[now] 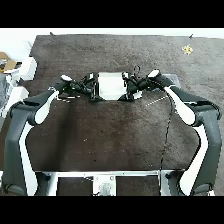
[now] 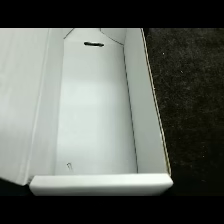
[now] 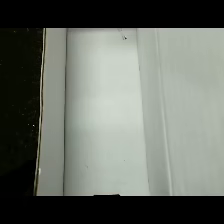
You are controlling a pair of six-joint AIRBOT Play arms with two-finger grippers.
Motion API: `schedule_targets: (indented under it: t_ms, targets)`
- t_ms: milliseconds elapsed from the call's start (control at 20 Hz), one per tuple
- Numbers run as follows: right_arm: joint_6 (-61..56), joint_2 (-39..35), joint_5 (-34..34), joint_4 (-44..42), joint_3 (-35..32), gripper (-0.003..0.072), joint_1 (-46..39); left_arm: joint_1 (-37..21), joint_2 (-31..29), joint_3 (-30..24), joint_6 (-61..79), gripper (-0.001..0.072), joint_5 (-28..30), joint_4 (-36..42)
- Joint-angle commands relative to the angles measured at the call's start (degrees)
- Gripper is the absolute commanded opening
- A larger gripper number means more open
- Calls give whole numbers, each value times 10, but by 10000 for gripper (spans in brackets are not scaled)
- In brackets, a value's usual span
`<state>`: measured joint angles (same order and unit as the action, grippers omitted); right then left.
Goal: Fold the box and place the chain.
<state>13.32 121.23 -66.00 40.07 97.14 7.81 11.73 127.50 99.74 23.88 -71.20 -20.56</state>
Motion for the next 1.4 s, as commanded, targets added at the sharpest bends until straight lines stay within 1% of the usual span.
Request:
schedule_targets:
  t_ms: [0,1050,1150,1200,1250,1300,1350]
  targets:
    - [0,0,0,0,0,419,0,-1,0,0,1,287,-2,0]
    - [0,0,-2,-4,0,419,1,-1,0,0,1,287,-3,0]
    - [-28,-2,0,-7,0,420,0,-1,0,0,0,287,-4,0]
    - [-63,-5,-2,-2,0,460,0,-1,0,0,0,287,-4,0]
    - [-98,-10,-2,16,0,670,0,-1,0,0,0,287,-4,0]
    - [-124,-17,-1,44,0,686,0,-1,0,0,0,287,-4,0]
    - [-146,-25,-2,80,0,687,0,-1,0,0,0,287,-4,0]
